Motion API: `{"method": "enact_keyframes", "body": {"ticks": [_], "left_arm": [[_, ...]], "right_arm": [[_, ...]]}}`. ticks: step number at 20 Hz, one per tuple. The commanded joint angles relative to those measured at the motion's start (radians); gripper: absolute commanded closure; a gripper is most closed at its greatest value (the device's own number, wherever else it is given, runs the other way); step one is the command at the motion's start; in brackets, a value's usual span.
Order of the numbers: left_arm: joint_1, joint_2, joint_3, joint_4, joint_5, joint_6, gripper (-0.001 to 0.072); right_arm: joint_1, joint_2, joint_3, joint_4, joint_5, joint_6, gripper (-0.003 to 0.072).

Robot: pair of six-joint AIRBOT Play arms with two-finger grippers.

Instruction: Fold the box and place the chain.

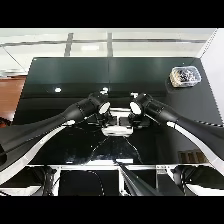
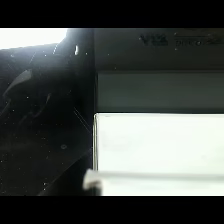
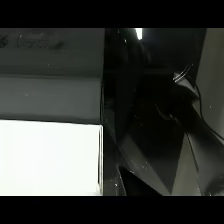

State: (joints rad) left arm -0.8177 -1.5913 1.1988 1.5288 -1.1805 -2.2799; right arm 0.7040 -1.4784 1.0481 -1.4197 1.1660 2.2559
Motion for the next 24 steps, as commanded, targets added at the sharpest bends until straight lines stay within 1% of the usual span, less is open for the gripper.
{"method": "enact_keyframes", "body": {"ticks": [1,2,4,5,6,7,8,11,12,13,14,15,16,18,19,20,21,22,24], "left_arm": [[0.000,-0.001,0.001,0.000,-0.002,0.000,0.0682],[0.000,-0.001,0.001,0.000,-0.002,0.000,0.0682],[0.000,-0.001,0.001,0.000,-0.002,0.000,0.0682],[0.000,-0.001,0.001,0.000,-0.002,0.000,0.0682],[0.000,-0.001,0.001,0.000,-0.002,0.000,0.0682],[0.000,-0.001,0.001,0.000,-0.002,0.000,0.0682],[0.000,-0.001,0.001,0.000,-0.002,0.000,0.0682],[0.000,-0.001,0.001,0.000,-0.002,0.000,0.0682],[0.000,-0.001,0.001,0.000,-0.001,0.000,0.0682],[0.000,-0.001,0.001,0.000,-0.001,0.000,0.0682],[0.000,-0.001,0.001,0.000,-0.003,0.000,0.0682],[0.000,-0.001,0.001,0.000,-0.003,0.000,0.0682],[0.000,-0.001,0.001,0.000,-0.003,0.000,0.0682],[0.000,-0.001,0.001,0.000,-0.003,0.000,0.0682],[0.000,-0.001,0.001,0.000,-0.003,0.000,0.0681],[0.000,-0.001,0.001,0.000,-0.002,0.000,0.0682],[0.000,-0.001,0.001,0.000,-0.002,0.002,0.0682],[0.000,-0.001,0.001,0.000,-0.003,0.002,0.0681],[0.000,-0.001,0.001,0.000,-0.003,0.002,0.0682]], "right_arm": [[0.001,0.000,-0.001,0.004,-0.003,0.018,0.0655],[0.001,0.000,-0.002,0.000,-0.004,0.018,0.0671],[0.001,0.000,-0.003,-0.003,-0.006,0.018,0.0672],[0.001,0.003,-0.003,-0.009,-0.006,0.018,0.0669],[0.001,0.009,-0.002,-0.013,-0.006,0.018,0.0647],[0.001,0.020,-0.002,-0.016,-0.006,0.018,0.0422],[0.001,0.039,-0.002,-0.019,-0.005,0.007,0.0351],[0.000,0.161,-0.001,-0.021,0.009,-0.072,0.0351],[0.000,0.226,0.002,-0.029,0.012,-0.097,0.0351],[0.000,0.296,0.005,-0.071,0.019,-0.107,0.0350],[-0.005,0.365,0.006,-0.150,0.030,-0.107,0.0350],[-0.016,0.419,0.006,-0.259,0.046,-0.106,0.0351],[-0.036,0.460,0.006,-0.412,0.071,-0.106,0.0351],[-0.104,0.477,0.000,-0.695,0.104,-0.107,0.0351],[-0.165,0.475,-0.020,-0.781,0.053,-0.107,0.0351],[-0.238,0.475,-0.046,-0.801,-0.039,-0.106,0.0349],[-0.327,0.471,-0.079,-0.782,-0.168,-0.106,0.0162],[-0.416,0.453,-0.097,-0.710,-0.270,-0.112,-0.0021],[-0.577,0.374,-0.089,-0.500,-0.370,-0.116,-0.0020]]}}
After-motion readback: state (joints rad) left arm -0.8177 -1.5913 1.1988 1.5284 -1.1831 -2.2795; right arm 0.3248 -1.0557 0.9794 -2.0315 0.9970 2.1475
